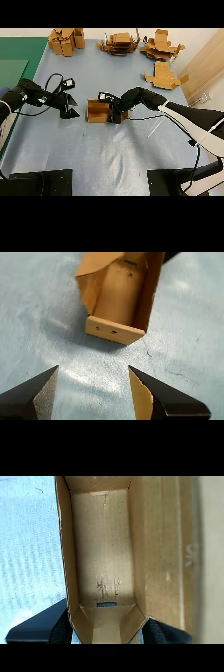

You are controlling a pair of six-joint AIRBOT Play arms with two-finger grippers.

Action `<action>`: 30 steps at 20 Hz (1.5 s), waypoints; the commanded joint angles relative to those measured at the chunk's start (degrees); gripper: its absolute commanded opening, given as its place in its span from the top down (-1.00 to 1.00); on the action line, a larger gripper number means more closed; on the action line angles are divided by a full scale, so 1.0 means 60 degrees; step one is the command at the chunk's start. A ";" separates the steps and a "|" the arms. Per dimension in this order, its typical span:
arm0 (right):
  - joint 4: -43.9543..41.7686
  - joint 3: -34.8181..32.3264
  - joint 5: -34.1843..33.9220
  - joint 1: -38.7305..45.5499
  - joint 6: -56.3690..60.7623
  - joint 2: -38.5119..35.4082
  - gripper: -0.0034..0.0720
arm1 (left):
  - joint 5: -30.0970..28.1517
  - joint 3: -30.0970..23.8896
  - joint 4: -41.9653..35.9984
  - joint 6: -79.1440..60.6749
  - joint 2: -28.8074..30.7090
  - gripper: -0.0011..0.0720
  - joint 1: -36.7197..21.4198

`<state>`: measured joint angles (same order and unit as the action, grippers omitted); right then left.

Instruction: Fold the box.

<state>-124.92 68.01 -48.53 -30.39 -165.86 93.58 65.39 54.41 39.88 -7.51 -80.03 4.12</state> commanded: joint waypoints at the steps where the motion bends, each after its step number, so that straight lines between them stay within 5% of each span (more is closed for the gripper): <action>1: 0.0000 0.0000 0.0000 -0.0007 0.0000 0.0004 -0.43 | -0.0058 -0.0004 0.0353 -0.1643 -0.0291 -0.93 0.0393; 13: -0.0004 0.0000 -0.0004 -0.0007 0.0004 0.0004 -0.43 | -0.1089 -0.0004 0.0208 -0.1348 -0.1075 -0.93 0.1829; 24: 0.0000 0.0000 0.0000 -0.0007 0.0000 0.0004 -0.43 | -0.1402 0.0000 -0.0149 -0.1395 -0.1071 -0.92 0.1872; 25: 0.0000 0.0000 0.0000 -0.0007 0.0000 0.0004 -0.43 | -0.1402 -0.0004 -0.0149 -0.1435 -0.1071 -0.76 0.1872; 26: 0.0000 -0.0004 0.0000 -0.0007 0.0000 0.0004 -0.43 | -0.1351 0.0000 -0.0149 -0.1428 -0.1071 0.02 0.1872; 27: 0.0000 -0.0004 0.0004 -0.0007 0.0000 0.0004 -0.43 | -0.1297 -0.0004 -0.0149 -0.1428 -0.1071 0.22 0.1872; 29: 0.0004 0.0000 0.0000 -0.0007 0.0000 0.0004 -0.46 | -0.1293 -0.0004 -0.0149 -0.1424 -0.1071 0.22 0.1872; 30: 0.0004 0.0000 0.0000 0.0004 0.0004 -0.0004 -0.63 | -0.1293 -0.0004 -0.0149 -0.1421 -0.1071 0.22 0.1872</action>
